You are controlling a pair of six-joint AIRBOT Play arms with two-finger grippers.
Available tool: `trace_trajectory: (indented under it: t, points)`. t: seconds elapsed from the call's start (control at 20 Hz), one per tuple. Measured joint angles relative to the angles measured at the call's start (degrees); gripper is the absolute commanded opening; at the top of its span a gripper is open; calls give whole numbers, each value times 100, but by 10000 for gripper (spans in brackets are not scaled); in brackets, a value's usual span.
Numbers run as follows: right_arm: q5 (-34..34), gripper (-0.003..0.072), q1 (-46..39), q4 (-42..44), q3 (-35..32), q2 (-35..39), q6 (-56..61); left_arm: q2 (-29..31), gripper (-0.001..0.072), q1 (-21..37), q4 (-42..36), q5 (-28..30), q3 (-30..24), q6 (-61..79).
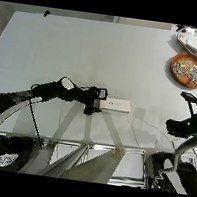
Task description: Fold the box and place the chain.
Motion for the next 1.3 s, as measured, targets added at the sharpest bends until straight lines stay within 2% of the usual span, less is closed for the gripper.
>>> trace_trajectory:
  t: [0.1,0.15,0.2,0.5,0.7,0.9,1.1,1.3]
  points:
    - [-133,11,-13,76,-105,0,26,0,132,0,-2,-24,0,-13]
    - [-205,11,-17,107,-138,0,26,0,97,0,-2,-61,0,-17]
    - [-280,11,-22,138,-160,0,28,4,5,0,0,-103,0,-24]
    - [-662,11,-22,245,-214,0,42,409,3,151,42,-348,-2,-332]
    - [-822,11,-22,260,-219,0,35,984,3,627,44,-348,-2,-800]
    - [-957,11,-22,262,-219,0,0,1622,3,1591,448,-326,-4,-1633]
    - [-1073,11,-22,302,-219,0,-15,2173,3,2879,1746,-297,-7,-2726]
    - [-1134,11,-22,476,-219,0,-20,2380,3,4315,2806,-282,-7,-3713]
